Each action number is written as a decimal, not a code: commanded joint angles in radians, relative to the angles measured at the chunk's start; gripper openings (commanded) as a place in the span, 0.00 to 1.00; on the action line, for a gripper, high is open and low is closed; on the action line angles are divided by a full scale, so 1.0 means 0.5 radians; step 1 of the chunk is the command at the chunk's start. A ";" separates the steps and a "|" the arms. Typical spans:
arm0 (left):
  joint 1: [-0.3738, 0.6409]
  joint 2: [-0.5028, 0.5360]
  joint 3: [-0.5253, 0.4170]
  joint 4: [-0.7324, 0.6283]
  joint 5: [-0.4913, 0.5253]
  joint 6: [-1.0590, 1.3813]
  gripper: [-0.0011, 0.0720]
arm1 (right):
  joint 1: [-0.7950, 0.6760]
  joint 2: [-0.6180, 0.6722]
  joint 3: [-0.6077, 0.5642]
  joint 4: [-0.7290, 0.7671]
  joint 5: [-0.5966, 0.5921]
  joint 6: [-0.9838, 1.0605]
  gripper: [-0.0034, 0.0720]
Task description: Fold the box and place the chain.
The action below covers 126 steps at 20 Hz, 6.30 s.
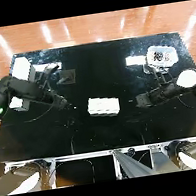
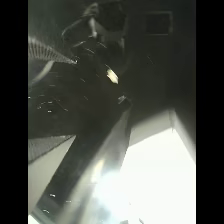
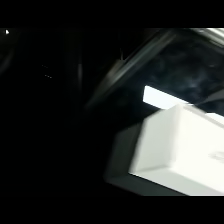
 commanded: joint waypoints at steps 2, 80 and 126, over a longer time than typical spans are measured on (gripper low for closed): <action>-0.262 -0.348 0.262 -0.132 0.054 1.081 0.85 | -0.145 0.083 -0.091 -0.163 0.078 0.029 0.08; 2.071 0.672 -0.384 0.403 0.226 0.179 0.04 | -0.144 0.082 -0.090 -0.139 -0.265 -0.051 0.08; -0.159 0.227 -0.317 0.639 -0.609 -1.450 0.04 | -0.375 -0.086 0.275 -0.975 -0.188 0.376 0.08</action>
